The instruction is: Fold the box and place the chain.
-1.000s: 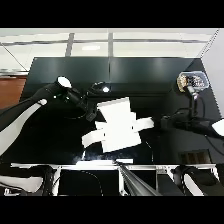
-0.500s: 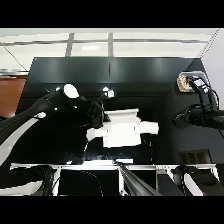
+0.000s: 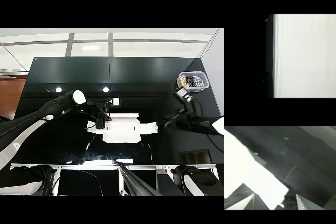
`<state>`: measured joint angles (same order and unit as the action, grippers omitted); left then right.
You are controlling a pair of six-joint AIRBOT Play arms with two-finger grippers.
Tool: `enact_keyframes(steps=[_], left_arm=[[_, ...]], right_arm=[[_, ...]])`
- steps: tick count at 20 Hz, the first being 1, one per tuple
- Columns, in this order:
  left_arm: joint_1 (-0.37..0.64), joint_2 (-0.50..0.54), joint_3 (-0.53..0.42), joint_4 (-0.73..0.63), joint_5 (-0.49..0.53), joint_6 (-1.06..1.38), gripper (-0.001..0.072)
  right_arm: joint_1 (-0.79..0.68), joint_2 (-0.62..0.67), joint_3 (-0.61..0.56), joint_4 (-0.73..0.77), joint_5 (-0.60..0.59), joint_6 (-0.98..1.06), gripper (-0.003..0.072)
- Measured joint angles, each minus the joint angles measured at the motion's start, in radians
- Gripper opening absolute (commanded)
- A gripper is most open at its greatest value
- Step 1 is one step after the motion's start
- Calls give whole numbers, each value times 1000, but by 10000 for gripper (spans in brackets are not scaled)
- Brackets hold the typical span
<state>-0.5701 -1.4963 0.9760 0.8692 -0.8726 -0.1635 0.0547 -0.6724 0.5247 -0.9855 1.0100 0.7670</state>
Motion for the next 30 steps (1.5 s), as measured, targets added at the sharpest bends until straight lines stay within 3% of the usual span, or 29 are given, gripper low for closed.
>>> enact_keyframes(steps=[7, 14, 30], left_arm=[[-1, -7, 0, 5, -18, 0, 25], [-1, -8, 0, 8, -27, -1, 25], [-1, -8, 0, 8, -30, -1, 26]], right_arm=[[146, -103, -64, 91, -48, -168, 610], [256, -181, -70, -41, -53, -412, 610], [423, -272, -71, 100, -173, -479, 610]])
